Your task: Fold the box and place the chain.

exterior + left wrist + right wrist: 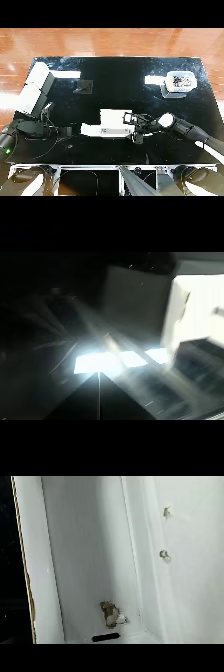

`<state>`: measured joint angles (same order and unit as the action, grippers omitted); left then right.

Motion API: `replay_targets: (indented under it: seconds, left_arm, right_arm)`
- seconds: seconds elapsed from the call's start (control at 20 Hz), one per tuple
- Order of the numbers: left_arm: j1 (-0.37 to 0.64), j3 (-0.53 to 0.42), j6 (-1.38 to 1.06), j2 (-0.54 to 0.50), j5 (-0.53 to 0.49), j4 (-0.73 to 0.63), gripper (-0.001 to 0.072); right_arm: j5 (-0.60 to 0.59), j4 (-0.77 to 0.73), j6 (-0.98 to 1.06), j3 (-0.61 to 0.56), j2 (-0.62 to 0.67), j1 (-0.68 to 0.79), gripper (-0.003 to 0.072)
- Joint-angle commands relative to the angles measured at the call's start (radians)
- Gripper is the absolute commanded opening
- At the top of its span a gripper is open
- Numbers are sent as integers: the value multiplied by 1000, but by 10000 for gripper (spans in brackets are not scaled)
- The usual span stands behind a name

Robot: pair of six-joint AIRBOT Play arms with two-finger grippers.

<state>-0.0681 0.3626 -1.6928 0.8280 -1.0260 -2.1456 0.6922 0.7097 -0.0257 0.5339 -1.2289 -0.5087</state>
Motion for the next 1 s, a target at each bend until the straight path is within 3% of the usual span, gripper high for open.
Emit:
replay_targets:
  seconds: [0.0,0.25,0.5,0.8,0.95]
  left_arm:
    - [-9,-11,21,61,69,-166,19]
    - [-83,-9,-15,207,103,-276,19]
    - [-184,-5,-57,277,196,-364,19]
    - [-242,63,-148,307,197,-406,20]
    - [-242,104,-152,311,134,-393,20]
  right_arm:
    - [-2,-2,0,0,0,0,615]
    - [-1,-2,0,0,0,0,615]
    - [-1,-2,0,0,0,0,615]
    - [-1,-2,0,0,0,0,615]
    - [-1,-2,0,0,0,0,615]
